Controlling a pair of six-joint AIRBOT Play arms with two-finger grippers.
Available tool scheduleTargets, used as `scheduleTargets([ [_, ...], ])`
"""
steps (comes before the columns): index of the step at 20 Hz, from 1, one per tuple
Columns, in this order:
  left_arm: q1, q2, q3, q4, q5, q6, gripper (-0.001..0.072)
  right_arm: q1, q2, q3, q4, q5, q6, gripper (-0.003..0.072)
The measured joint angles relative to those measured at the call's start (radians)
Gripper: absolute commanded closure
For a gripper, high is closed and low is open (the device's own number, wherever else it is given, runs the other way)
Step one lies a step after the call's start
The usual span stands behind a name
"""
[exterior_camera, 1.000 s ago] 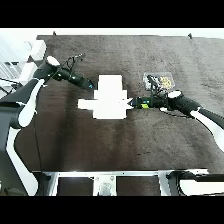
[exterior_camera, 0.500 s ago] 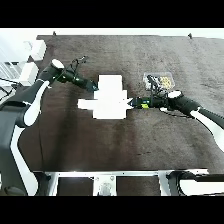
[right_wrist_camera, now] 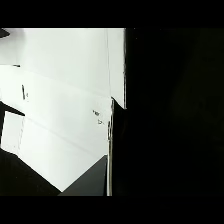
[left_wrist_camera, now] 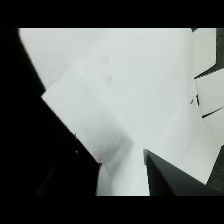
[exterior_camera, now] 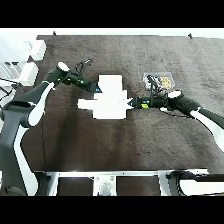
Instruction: Fold the box and place the chain.
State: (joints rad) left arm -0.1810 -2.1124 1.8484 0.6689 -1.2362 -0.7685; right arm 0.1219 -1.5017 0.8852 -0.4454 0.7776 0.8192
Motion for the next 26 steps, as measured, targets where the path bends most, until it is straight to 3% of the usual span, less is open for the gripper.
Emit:
scheduleTargets([
  [12,0.0,-0.035,0.015,-0.047,-0.04,0.035,0.0182,0.0,0.0,0.0,-0.001,0.0,-0.003,0.067],
  [15,0.001,-0.037,0.039,-0.048,-0.045,0.036,0.029,0.0,0.0,0.0,-0.001,0.0,-0.007,0.067],
  [23,0.001,-0.055,0.057,-0.041,-0.072,0.041,0.0295,0.0,0.0,0.0,-0.001,-0.001,-0.008,0.067],
  [24,0.001,-0.058,0.058,-0.041,-0.075,0.042,0.0426,0.0,0.0,0.0,-0.001,-0.001,-0.009,0.067],
  [25,0.001,-0.06,0.058,-0.041,-0.076,0.045,0.0432,0.0,0.0,0.0,-0.001,-0.002,-0.009,0.067],
  [26,0.001,-0.06,0.058,-0.042,-0.077,0.048,0.0539,0.0,0.0,0.0,-0.001,-0.002,-0.009,0.067],
])
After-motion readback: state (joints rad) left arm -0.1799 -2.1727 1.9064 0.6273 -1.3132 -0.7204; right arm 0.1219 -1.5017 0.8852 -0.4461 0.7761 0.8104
